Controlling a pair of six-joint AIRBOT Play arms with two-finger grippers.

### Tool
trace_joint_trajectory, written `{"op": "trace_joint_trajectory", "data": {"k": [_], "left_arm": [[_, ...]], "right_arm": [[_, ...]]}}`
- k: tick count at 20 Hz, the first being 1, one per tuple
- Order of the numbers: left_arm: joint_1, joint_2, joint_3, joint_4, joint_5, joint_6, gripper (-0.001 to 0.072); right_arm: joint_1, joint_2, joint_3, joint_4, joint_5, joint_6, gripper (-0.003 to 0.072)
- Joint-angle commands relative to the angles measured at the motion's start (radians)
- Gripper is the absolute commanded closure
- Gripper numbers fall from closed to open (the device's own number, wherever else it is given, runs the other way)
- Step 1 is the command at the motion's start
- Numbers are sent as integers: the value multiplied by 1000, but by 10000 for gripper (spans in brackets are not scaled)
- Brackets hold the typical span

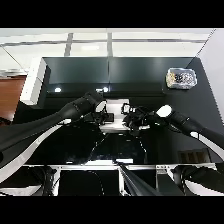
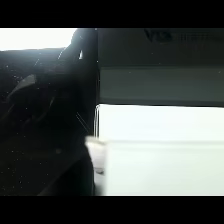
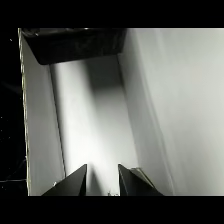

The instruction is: Fold the box and place the chain.

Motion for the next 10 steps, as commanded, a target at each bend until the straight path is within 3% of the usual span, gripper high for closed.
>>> {"op": "trace_joint_trajectory", "data": {"k": [1, 2, 3, 4, 5, 7, 10], "left_arm": [[-1, -1, 0, 0, -6, 0, 683], [-1, -1, 0, 0, -6, 0, 683], [-1, -1, 0, 0, -5, 0, 683], [-1, -1, 0, 0, -6, 0, 683], [-1, -1, 0, 0, -7, 0, 683], [-1, -1, 0, 1, -21, 0, 683], [0, -1, 0, 5, -31, 16, 683]], "right_arm": [[1, -2, 1, 5, -6, 33, 573], [1, -2, 1, 6, -6, 47, 481], [1, -2, 1, 6, -5, 71, 328], [1, -1, 1, 3, 0, 98, 376], [-3, 5, 2, -17, 28, 137, 651], [-35, 61, 2, -106, 79, 375, 672], [-190, 232, 27, -400, 188, 887, 672]]}}
